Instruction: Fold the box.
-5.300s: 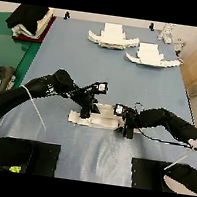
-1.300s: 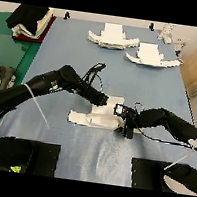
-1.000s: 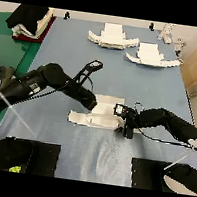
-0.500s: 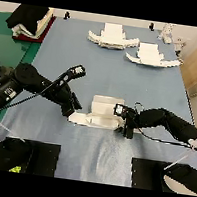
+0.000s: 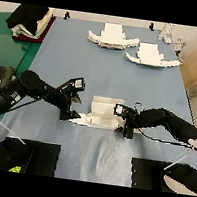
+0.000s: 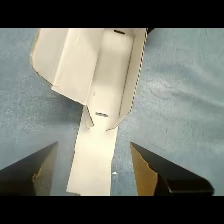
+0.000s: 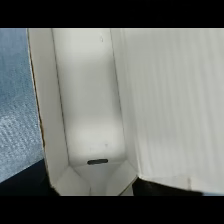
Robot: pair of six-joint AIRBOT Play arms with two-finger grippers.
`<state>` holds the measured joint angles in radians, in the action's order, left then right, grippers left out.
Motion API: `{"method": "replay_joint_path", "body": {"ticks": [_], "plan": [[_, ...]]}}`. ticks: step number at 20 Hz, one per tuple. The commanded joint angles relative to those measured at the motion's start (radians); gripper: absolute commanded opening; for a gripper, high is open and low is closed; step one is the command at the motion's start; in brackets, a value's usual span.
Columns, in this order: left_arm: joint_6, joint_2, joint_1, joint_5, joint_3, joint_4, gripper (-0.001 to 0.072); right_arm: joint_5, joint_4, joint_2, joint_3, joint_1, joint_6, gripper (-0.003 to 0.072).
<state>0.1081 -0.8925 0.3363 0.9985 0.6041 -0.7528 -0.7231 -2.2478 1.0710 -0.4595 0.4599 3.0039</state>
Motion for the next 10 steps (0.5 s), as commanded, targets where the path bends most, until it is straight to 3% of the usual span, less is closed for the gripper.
{"method": "replay_joint_path", "body": {"ticks": [1,5,6,7,8,10], "plan": [[-0.179,-0.04,0.034,-0.098,-0.098,0.048,0.0683,0.0,0.0,0.0,0.0,0.001,0.0,0.0522],[-0.282,-0.107,0.086,-0.203,-0.125,0.148,0.0681,0.0,0.0,0.0,0.0,0.0,0.0,0.0522],[-0.312,-0.119,0.095,-0.224,-0.124,0.175,0.0653,0.0,0.0,0.0,0.0,0.001,0.0,0.0522],[-0.345,-0.132,0.103,-0.24,-0.124,0.196,0.0477,0.0,0.0,0.0,0.0,0.0,0.0,0.0522],[-0.378,-0.144,0.109,-0.24,-0.124,0.206,0.0408,0.0,0.0,0.0,0.0,0.001,0.0,0.0522],[-0.414,-0.172,0.126,-0.248,-0.124,0.232,0.0407,0.0,0.0,0.0,0.0,0.0,0.0,0.0522]]}}
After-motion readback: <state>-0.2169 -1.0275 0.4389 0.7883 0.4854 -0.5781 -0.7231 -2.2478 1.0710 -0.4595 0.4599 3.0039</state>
